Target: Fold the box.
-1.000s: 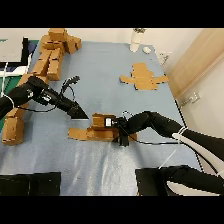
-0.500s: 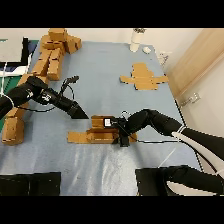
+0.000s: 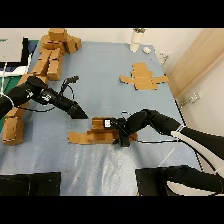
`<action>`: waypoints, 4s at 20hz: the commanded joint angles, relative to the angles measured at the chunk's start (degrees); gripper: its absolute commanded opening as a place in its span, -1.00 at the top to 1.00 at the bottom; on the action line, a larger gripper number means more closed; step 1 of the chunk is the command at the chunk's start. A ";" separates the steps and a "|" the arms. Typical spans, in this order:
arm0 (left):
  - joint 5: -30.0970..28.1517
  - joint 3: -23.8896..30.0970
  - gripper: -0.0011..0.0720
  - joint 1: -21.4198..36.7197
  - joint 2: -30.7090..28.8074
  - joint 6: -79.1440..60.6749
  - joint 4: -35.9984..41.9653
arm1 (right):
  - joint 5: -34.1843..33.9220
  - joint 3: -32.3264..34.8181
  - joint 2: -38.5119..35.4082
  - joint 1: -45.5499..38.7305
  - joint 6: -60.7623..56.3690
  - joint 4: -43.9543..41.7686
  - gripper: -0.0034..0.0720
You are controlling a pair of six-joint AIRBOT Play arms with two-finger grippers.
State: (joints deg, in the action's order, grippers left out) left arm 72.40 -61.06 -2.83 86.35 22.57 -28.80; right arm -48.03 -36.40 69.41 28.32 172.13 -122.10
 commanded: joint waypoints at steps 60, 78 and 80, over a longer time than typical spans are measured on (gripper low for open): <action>-10.54 7.26 0.93 -5.44 -15.45 -10.88 -9.05 | -3.52 0.04 0.76 -0.09 -0.07 0.44 -0.54; -18.53 28.39 -0.78 -9.62 -15.67 -47.52 3.19 | -3.50 0.04 0.76 -0.09 -0.07 0.44 -0.54; -18.78 28.39 -0.57 -10.80 -15.67 -44.28 3.21 | -3.50 0.04 0.76 -0.09 -0.07 0.44 -0.54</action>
State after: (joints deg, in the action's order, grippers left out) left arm 54.06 -32.80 -12.14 70.63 -24.75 -25.65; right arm -51.55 -36.36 70.13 28.27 172.07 -121.67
